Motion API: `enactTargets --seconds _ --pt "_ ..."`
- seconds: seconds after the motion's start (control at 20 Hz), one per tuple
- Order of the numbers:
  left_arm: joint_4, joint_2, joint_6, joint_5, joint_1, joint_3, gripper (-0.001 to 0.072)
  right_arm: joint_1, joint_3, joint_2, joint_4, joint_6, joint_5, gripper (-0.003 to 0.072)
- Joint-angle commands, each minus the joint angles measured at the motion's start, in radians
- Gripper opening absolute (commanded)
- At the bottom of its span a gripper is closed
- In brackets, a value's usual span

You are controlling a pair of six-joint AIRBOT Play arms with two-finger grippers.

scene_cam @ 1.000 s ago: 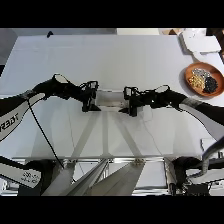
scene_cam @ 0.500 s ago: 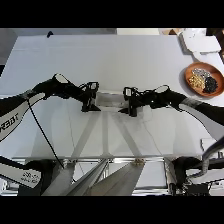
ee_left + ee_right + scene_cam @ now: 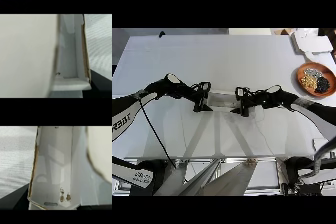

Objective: Fold the box and place the chain.

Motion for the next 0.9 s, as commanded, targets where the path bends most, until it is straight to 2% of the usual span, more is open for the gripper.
enactTargets --seconds 0.0,0.65,0.8,0.85 --pt "0.001 -0.001 0.0 0.0 0.0 -0.001 0.0333 0.0 0.0 0.0 0.0 0.0 0.0 0.054" --pt "0.001 -0.001 0.0 0.0 0.0 -0.001 0.0333 0.0 0.001 0.0 0.008 0.0 0.02 0.0545" --pt "0.001 -0.001 0.0 0.0 0.0 -0.001 0.0333 -0.006 0.001 0.003 -0.006 0.0 0.013 0.0687" --pt "0.001 -0.001 0.0 0.0 0.0 -0.001 0.0333 -0.014 0.0 0.005 -0.006 0.0 0.013 0.0687"
